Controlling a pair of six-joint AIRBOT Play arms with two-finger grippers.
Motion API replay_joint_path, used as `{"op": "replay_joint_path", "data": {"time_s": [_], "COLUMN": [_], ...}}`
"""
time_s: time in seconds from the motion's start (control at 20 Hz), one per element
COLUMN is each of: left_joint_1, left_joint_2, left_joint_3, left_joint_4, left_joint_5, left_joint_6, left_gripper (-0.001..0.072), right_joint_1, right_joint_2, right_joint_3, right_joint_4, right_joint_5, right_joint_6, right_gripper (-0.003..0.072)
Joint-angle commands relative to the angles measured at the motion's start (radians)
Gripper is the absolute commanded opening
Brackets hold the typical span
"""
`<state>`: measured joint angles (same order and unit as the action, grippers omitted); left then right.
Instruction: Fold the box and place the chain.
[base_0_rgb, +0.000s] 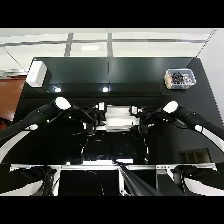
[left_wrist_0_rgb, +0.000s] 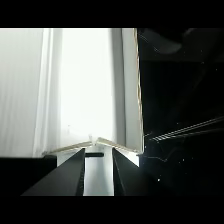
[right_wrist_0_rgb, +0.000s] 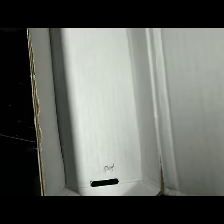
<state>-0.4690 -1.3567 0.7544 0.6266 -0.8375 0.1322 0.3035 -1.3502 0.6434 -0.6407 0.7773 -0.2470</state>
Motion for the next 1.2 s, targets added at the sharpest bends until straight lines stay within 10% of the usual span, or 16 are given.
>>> {"op": "replay_joint_path", "data": {"time_s": [0.0,0.35,0.45,0.5,0.7,1.15], "left_joint_1": [-0.043,-0.054,-0.054,-0.054,-0.033,0.413], "left_joint_2": [-0.029,-0.04,-0.04,-0.039,-0.001,0.219], "left_joint_3": [0.003,0.004,0.004,0.004,0.014,0.011], "left_joint_4": [-0.066,-0.089,-0.093,-0.092,-0.031,0.469], "left_joint_5": [0.068,0.078,0.075,0.069,0.057,-0.238], "left_joint_6": [0.001,-0.035,-0.037,-0.036,-0.2,-1.35], "left_gripper": [0.0219,0.0108,0.0414,0.0245,0.0023,0.0022], "right_joint_1": [0.0,0.0,0.0,0.0,0.0,0.0], "right_joint_2": [-0.001,-0.001,-0.001,-0.001,-0.001,-0.001], "right_joint_3": [0.0,0.0,0.0,0.0,0.0,0.0], "right_joint_4": [0.0,0.0,0.0,0.0,0.0,0.0], "right_joint_5": [0.0,0.0,0.0,0.0,0.0,0.0], "right_joint_6": [0.0,0.0,0.0,0.0,0.0,0.0], "right_gripper": [0.0406,0.0407,0.0407,0.0406,0.0407,0.0407]}}
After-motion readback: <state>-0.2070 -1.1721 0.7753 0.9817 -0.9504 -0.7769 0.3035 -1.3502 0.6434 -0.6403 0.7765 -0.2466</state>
